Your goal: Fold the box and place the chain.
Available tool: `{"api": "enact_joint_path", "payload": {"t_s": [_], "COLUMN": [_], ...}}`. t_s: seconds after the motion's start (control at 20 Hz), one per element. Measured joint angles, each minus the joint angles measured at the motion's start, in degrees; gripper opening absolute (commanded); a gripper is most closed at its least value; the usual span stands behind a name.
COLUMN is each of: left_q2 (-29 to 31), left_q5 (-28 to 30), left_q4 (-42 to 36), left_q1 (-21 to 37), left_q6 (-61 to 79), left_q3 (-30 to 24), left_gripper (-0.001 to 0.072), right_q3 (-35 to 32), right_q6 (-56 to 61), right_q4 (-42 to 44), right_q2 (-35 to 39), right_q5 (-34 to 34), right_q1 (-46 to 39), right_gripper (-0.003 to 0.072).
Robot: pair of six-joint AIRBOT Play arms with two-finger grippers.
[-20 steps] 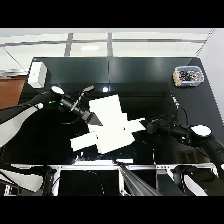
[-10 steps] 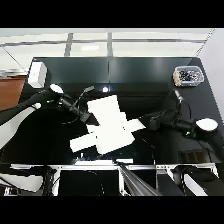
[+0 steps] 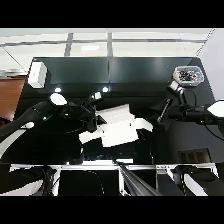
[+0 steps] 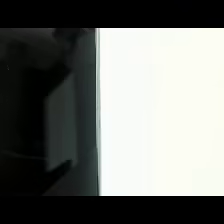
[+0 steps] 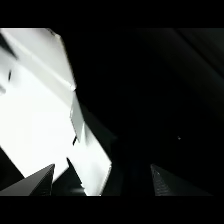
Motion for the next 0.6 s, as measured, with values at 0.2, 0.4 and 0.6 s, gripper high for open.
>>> {"api": "enact_joint_path", "payload": {"t_s": [0.2,0.4,0.6], "left_q2": [-0.8,-1.8,-3.7], "left_q5": [4.8,7.1,8.3], "left_q4": [2.3,7.7,10.1], "left_q1": [-1.8,-2.7,-3.1], "left_q6": [5.7,7.3,6.0], "left_q3": [0.5,1.6,2.6], "left_gripper": [0.0028,0.0028,0.0028], "right_q3": [-2.8,-6.1,-7.5], "right_q6": [-4.1,-7.3,-9.8], "right_q4": [-5.0,-7.6,-8.5], "right_q2": [-0.4,-1.7,-3.4], "right_q5": [-3.1,-7.7,-10.5], "right_q1": [5.4,10.2,13.1], "right_gripper": [0.0698,0.0697,0.0697]}}
